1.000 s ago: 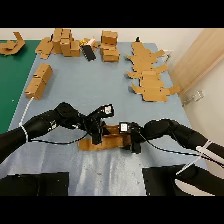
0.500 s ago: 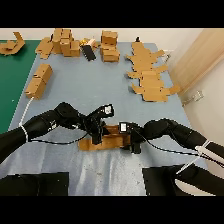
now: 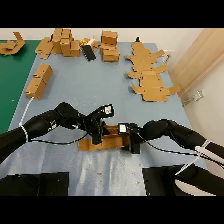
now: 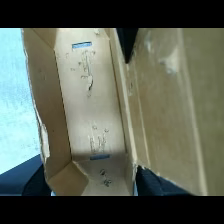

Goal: Fold the box.

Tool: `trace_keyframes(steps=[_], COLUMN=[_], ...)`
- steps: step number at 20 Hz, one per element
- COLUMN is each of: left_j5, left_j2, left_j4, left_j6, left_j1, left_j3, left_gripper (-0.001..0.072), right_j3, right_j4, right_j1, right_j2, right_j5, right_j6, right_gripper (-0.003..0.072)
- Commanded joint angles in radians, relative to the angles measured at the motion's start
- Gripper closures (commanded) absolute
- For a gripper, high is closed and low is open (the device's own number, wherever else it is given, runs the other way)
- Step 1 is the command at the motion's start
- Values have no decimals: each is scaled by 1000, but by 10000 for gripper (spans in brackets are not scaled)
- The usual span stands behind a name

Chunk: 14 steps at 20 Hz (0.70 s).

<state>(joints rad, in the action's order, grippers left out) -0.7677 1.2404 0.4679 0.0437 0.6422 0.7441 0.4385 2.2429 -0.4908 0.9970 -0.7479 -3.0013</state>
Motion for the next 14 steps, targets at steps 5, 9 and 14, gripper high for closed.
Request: trace_keyframes(steps=[5,9,14], left_j5=[0,0,0], left_j2=[0,0,0], left_j4=[0,0,0], left_j6=[0,0,0], left_j1=[0,0,0], left_j3=[1,1,1], left_gripper=[696,696,696], right_j3=[1,1,1], right_j4=[-48,-47,-41], right_j1=[-16,-16,-16], right_j2=[11,23,26], right_j5=[29,29,20], right_j6=[0,0,0], right_gripper=[-17,-3,166])
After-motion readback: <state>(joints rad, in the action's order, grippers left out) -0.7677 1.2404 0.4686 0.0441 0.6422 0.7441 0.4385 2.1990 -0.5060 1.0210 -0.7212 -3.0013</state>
